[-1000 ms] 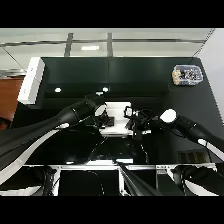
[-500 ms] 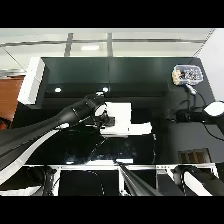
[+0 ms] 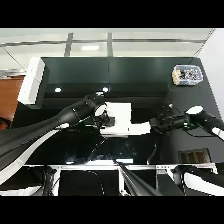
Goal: Fold the box and place the chain.
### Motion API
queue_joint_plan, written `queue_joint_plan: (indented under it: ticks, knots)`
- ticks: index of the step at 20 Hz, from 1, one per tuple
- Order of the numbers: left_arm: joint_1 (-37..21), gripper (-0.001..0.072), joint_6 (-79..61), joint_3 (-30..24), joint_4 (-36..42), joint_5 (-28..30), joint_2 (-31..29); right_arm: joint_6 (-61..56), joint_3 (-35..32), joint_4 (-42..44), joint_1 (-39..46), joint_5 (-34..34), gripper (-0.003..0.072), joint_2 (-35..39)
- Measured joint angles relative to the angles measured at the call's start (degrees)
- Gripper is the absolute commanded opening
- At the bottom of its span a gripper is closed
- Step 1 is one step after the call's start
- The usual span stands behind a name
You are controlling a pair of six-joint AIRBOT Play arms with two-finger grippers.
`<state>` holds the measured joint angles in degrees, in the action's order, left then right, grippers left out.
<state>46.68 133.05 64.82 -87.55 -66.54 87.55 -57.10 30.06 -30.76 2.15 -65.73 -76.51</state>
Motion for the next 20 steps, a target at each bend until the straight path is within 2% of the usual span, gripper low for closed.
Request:
queue_joint_plan:
  ticks: [2, 3, 4, 5, 9, 10, 14, 17, 20]
  knots:
    - [0.0, 0.0026, 0.0, 0.0, 0.0, 0.0, 0.0, 2.7, 0.9, 2.6, -2.3, -0.3, 0.0031, -1.5]
    - [0.0, 0.0026, 0.0, 0.0, 0.0, 0.0, 0.0, 3.5, 1.6, 3.4, -3.0, -0.7, 0.0306, -1.9]
    - [0.0, 0.0026, 0.0, 0.0, 0.0, 0.0, 0.0, 4.3, 2.6, 3.7, -3.4, -1.2, 0.0651, -2.1]
    - [0.0, 0.0026, 0.0, 0.0, 0.0, 0.0, 0.0, 4.6, 3.6, 3.7, -3.7, -1.8, 0.0718, -2.3]
    - [0.0, 0.0026, 0.0, 0.0, 0.0, 0.0, 0.0, 4.8, 7.4, 3.7, -4.6, -5.2, 0.0688, -2.6]
    - [0.0, 0.0026, 0.0, 0.0, 0.0, 0.0, 0.0, 4.6, 7.8, 3.6, -5.1, -5.6, 0.0585, -2.6]
    - [0.0, 0.0026, 0.0, 0.0, 0.0, 0.0, 0.0, 2.7, 9.8, 3.6, -8.6, -6.2, 0.0496, -2.6]
    - [0.0, 0.0026, 0.0, 0.0, 0.0, 0.0, 0.0, -2.3, 12.8, 1.7, -12.6, -4.0, 0.0488, -2.4]
    - [0.0, 0.0026, 0.0, 0.0, 0.0, 0.0, 0.0, -12.1, 17.1, -5.3, -17.9, -1.4, 0.0486, -2.3]
